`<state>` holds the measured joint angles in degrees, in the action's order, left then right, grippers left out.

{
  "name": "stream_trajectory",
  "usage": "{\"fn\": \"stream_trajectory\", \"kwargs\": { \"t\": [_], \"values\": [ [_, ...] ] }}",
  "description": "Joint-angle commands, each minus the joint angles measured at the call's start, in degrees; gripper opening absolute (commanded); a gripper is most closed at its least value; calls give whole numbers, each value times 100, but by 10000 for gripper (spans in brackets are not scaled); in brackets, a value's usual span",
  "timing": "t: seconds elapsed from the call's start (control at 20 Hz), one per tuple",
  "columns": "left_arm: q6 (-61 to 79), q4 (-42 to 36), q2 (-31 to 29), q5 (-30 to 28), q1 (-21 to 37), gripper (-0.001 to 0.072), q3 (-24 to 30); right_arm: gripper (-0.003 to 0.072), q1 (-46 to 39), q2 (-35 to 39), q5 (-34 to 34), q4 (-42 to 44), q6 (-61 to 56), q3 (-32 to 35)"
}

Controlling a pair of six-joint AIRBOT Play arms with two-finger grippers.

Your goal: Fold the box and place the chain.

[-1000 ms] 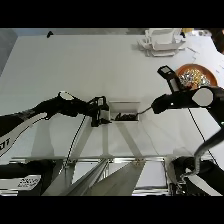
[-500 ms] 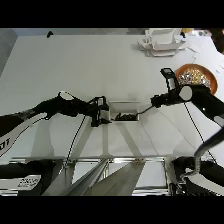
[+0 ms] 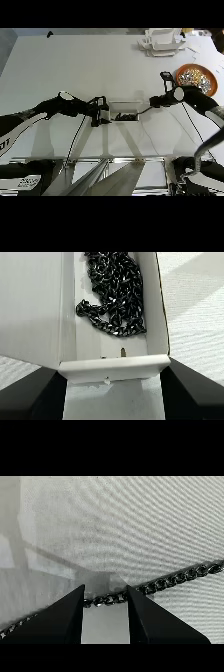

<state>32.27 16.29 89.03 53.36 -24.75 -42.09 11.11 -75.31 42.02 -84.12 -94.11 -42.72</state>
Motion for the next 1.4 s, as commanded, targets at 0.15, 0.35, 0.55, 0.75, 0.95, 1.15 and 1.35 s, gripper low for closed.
{"fn": "stream_trajectory", "kwargs": {
  "t": [0.15,0.35,0.55,0.75,0.95,1.15,1.35],
  "values": [
    [2,0,-2,0,2,141,0,263,-4,-15,363,-57,-26,2],
    [2,0,-2,0,2,141,0,259,-4,249,601,-59,7,0],
    [2,0,-2,-2,2,141,0,251,-4,514,678,-57,-66,0],
    [2,0,-2,0,2,141,0,251,-4,503,708,-70,-321,2],
    [2,0,-2,0,2,141,0,251,-4,398,684,-118,-664,2],
    [2,0,-2,0,2,141,0,250,-4,138,658,-146,-662,2],
    [2,0,-2,0,2,141,0,223,-4,107,538,-278,-662,2]
  ]
}}
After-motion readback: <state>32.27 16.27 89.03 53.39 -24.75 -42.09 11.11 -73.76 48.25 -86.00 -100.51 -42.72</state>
